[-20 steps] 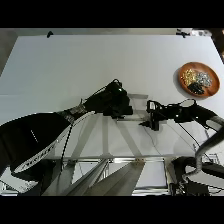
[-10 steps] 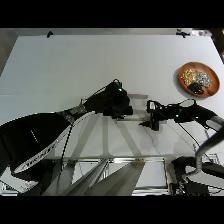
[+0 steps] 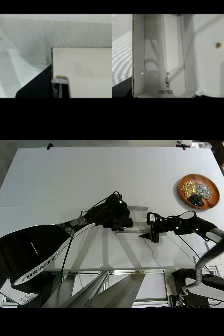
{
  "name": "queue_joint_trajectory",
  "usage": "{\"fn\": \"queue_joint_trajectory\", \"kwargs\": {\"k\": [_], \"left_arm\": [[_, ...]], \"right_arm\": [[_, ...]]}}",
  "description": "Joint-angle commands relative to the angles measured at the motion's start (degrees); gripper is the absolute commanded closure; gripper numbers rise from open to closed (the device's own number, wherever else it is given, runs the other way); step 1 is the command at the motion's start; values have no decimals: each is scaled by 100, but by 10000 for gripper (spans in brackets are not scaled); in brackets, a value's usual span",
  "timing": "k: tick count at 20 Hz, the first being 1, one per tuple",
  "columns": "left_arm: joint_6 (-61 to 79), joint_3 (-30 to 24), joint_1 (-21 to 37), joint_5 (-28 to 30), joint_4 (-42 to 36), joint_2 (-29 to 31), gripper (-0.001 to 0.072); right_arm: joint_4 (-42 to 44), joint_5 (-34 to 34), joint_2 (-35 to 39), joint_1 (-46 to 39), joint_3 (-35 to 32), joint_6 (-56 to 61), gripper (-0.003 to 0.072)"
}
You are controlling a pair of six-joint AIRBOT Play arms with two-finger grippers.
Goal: Fold the box and place the chain.
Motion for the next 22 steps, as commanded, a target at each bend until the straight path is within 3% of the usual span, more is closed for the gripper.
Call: {"fn": "queue_joint_trajectory", "kwargs": {"k": [1, 7, 8, 10, 11, 13, 14, 16, 17, 22], "left_arm": [[-24, -2, -59, -597, 264, 17, 672], [-63, 0, -232, -1145, 448, 50, 669], [-63, 0, -238, -1095, 542, 50, 626], [-109, 0, -247, -970, 629, 52, 386], [-361, 0, -249, -925, 730, 52, 385], [-804, 0, -249, -879, 835, 52, 397], [-861, 0, -251, -879, 874, 52, 441], [-859, 0, -251, -879, 881, 50, 624], [-863, 0, -251, -879, 879, 48, 663], [-1405, -2, -273, -876, 876, 39, 696]], "right_arm": [[2, 0, 4, 0, -2, 0, 274], [2, 0, 4, 0, -2, 0, 274], [2, 0, 4, 0, -2, 0, 274], [2, 0, 4, 0, -2, 0, 274], [2, 0, 4, 0, -2, 0, 274], [2, 0, 4, 0, -2, 0, 274], [2, 0, 4, 0, -2, 0, 274], [4, 0, 4, 0, -2, 0, 274], [2, 0, 4, 0, -2, 0, 274], [2, 0, 4, 0, -2, 0, 274]]}}
